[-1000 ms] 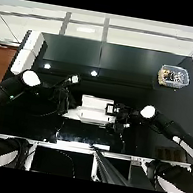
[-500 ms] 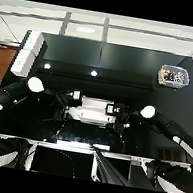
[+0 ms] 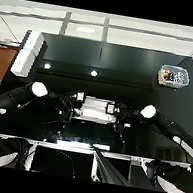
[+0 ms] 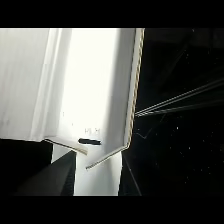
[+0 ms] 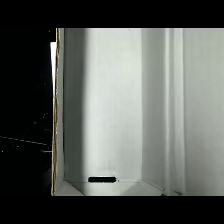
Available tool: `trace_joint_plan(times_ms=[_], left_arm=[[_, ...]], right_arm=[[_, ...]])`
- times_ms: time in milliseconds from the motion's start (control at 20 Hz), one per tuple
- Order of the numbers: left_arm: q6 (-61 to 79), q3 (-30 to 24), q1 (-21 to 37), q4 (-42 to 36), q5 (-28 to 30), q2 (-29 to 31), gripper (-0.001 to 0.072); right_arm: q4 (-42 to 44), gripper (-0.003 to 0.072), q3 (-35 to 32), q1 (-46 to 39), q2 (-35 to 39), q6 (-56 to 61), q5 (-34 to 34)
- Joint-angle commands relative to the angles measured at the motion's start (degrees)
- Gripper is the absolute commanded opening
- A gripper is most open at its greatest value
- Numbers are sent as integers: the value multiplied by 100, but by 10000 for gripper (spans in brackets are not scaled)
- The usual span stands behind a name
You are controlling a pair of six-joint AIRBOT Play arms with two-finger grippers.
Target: Fold the box and place the chain.
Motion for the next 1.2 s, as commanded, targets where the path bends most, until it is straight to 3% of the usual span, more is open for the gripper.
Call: trace_joint_plan(times_ms=[0,300,600,650,700,900,1150], left_arm=[[13,-7,-20,-166,15,-4,329],[13,-4,-20,109,17,-2,332],[20,-7,-293,-297,315,-225,324],[22,-4,-398,-295,365,-310,185],[20,2,-470,-299,372,-367,158],[15,4,-461,-273,358,-361,161],[11,4,33,-271,92,-192,161]], right_arm=[[7,180,-2,4,0,-15,13],[7,181,-2,4,0,-15,13],[7,181,-2,4,0,-15,13],[7,180,-2,4,0,-15,13],[7,180,-2,4,0,-15,13],[7,180,-2,4,0,-13,13],[7,180,-2,4,0,-13,13]])
